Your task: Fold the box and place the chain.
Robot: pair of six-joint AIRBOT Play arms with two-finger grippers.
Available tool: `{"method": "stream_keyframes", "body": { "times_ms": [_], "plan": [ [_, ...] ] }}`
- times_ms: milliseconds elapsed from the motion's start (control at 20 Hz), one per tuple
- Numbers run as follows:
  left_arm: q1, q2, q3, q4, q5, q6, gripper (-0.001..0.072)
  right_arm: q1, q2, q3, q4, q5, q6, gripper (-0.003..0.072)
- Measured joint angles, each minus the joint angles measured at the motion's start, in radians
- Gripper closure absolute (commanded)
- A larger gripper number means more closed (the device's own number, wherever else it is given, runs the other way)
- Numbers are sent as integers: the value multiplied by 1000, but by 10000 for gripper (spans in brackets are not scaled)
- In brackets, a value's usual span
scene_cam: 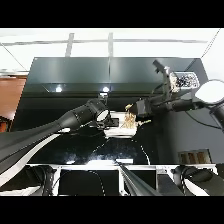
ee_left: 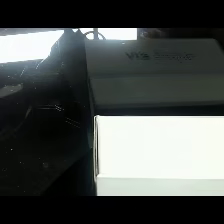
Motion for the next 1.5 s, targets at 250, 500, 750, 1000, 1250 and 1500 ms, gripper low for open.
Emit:
{"method": "stream_keyframes", "body": {
  "times_ms": [250, 500, 750, 1000, 1250, 1500],
  "plan": [
    [0, 0, 0, 0, 0, 0, 681, 7, -5, -115, -60, -76, 21, 672],
    [0, 0, 0, 0, 0, 0, 682, 6, -6, -179, -79, -132, 22, 258],
    [0, 0, 0, 1, 0, 0, 681, -117, 25, -158, -127, -29, -84, 259],
    [0, 0, 0, 1, -1, 0, 682, -243, 73, -272, -238, -83, -268, -30],
    [0, 0, 0, 1, -2, 0, 681, -157, 68, -431, -227, -332, -697, -28],
    [0, 0, 0, 0, -2, 0, 682, -76, -16, -468, -110, -423, -1217, -22]
  ]
}}
